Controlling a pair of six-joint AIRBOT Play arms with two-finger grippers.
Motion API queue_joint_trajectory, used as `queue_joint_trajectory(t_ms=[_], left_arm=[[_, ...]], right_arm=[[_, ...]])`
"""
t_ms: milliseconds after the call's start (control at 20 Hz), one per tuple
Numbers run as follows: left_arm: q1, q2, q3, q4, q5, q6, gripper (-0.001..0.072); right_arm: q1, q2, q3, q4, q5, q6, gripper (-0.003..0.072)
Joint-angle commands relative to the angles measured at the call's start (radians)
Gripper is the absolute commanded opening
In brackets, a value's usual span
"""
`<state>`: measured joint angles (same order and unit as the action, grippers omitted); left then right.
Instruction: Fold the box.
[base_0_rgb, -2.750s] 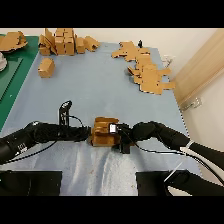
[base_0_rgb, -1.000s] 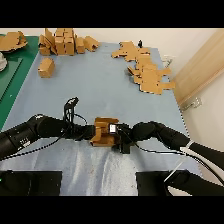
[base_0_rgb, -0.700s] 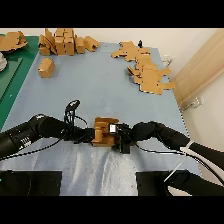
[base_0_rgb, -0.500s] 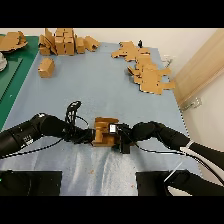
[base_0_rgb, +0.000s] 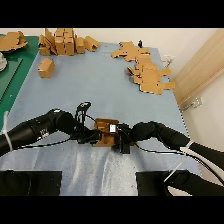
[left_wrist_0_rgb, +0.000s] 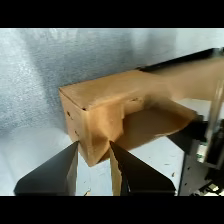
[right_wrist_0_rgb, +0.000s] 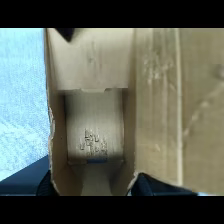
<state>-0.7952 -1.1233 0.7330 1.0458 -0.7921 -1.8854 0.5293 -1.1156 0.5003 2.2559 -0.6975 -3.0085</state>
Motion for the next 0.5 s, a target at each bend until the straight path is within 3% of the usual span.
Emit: queue_joint_trajectory(t_ms=[0,450], left_arm=[[-0.009,-0.049,0.025,0.087,-0.034,-0.089,0.0313],[-0.015,-0.114,0.126,0.192,-0.080,-0.201,0.0313]], right_arm=[[0.000,-0.001,-0.001,0.000,0.000,0.000,0.0516],[0.000,-0.001,-0.001,0.000,0.000,0.000,0.0516]])
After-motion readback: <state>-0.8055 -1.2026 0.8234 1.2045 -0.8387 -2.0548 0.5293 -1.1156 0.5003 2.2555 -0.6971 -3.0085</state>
